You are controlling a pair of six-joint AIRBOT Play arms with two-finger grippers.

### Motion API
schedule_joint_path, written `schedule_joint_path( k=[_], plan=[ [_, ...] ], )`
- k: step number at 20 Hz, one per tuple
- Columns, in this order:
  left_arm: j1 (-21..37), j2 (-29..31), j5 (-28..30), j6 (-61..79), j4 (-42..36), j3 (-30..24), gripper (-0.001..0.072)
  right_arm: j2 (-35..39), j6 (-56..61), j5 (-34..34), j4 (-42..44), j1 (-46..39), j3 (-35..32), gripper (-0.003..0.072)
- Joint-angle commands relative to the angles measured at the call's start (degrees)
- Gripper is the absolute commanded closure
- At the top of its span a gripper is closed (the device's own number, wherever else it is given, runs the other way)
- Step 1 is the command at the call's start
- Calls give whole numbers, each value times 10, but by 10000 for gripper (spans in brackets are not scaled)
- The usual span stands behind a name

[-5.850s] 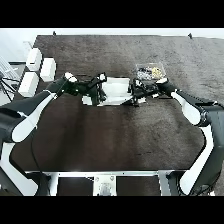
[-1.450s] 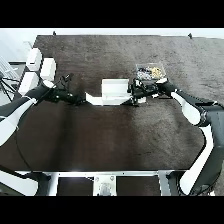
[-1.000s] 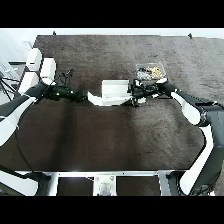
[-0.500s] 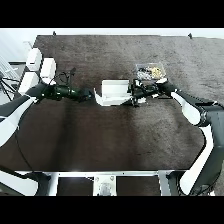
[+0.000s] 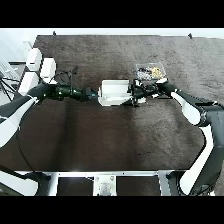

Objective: Fold the box and place the chain.

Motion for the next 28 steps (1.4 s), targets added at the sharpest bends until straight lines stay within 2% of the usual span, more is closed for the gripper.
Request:
schedule_joint_path(
  k=[1,2,19,28],
  plan=[
    [-4,0,2,13,-4,1,218,0,0,0,0,0,0,192],
    [-4,0,2,13,-4,1,295,0,0,0,0,0,0,192],
    [-30,0,37,-29,-3,17,293,0,0,0,0,0,0,192],
    [-55,0,82,-103,37,17,294,0,0,0,0,0,0,191]
  ],
)
